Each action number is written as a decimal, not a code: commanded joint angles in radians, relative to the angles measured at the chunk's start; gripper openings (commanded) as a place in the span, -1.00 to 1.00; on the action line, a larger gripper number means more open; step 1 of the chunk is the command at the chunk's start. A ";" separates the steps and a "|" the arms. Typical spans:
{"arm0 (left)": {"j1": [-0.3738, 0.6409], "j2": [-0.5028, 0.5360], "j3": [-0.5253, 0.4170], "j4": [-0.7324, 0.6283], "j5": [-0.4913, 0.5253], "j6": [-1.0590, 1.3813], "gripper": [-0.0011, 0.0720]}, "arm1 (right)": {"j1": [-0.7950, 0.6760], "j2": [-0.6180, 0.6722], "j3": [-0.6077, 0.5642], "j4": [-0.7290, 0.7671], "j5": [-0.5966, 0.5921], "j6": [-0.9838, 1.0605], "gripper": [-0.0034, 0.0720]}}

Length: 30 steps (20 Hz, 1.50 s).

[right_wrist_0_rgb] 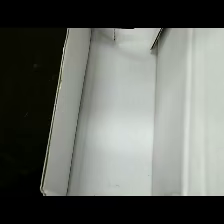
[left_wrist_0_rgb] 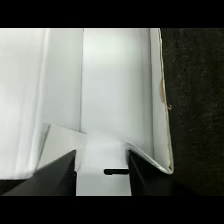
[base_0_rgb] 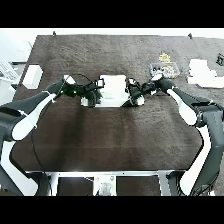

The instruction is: Fold the box and place the chain.

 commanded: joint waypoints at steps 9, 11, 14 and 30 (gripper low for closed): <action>-0.001 -0.001 0.001 -0.014 -0.011 0.005 0.62 | 0.001 0.000 0.001 0.000 0.002 0.000 0.66; 0.000 -0.001 0.001 -0.014 -0.012 0.006 0.62 | 0.001 0.000 0.001 0.000 0.002 0.000 0.66; -0.001 -0.001 0.001 -0.014 -0.011 0.006 0.63 | 0.001 0.000 0.001 0.000 0.002 0.000 0.66; 0.000 -0.001 0.001 -0.062 -0.042 0.048 0.23 | 0.001 0.000 0.001 0.000 0.002 0.000 0.66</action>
